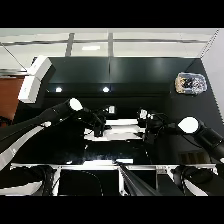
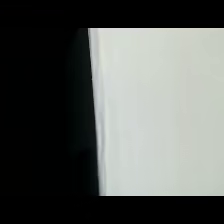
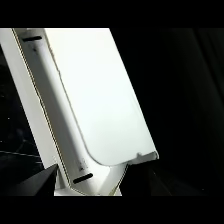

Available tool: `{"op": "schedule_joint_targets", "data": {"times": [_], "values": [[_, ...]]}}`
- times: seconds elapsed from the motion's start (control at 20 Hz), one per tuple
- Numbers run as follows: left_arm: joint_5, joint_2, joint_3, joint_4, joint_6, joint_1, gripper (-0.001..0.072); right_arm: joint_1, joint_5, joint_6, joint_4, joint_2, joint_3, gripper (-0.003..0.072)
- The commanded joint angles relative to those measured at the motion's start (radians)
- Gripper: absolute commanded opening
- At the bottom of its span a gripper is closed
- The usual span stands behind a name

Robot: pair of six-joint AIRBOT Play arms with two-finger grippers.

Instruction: Fold the box and place the chain.

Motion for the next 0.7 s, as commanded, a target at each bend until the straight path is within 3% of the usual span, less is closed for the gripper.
{"op": "schedule_joint_targets", "data": {"times": [0.0, 0.2, 0.65], "values": [[0.001, 0.0, 0.0, 0.0, -0.001, 0.0, 0.0024, -0.003, 0.047, -0.092, 0.093, -0.015, -0.027, 0.0645], [0.001, 0.0, 0.0, 0.0, 0.0, 0.0, 0.0025, -0.003, 0.022, -0.264, 0.188, -0.055, -0.045, 0.0646], [0.002, 0.0, 0.0, 0.0, -0.001, 0.002, 0.0025, -0.003, 0.023, -0.364, 0.145, -0.194, -0.045, 0.0646]]}}
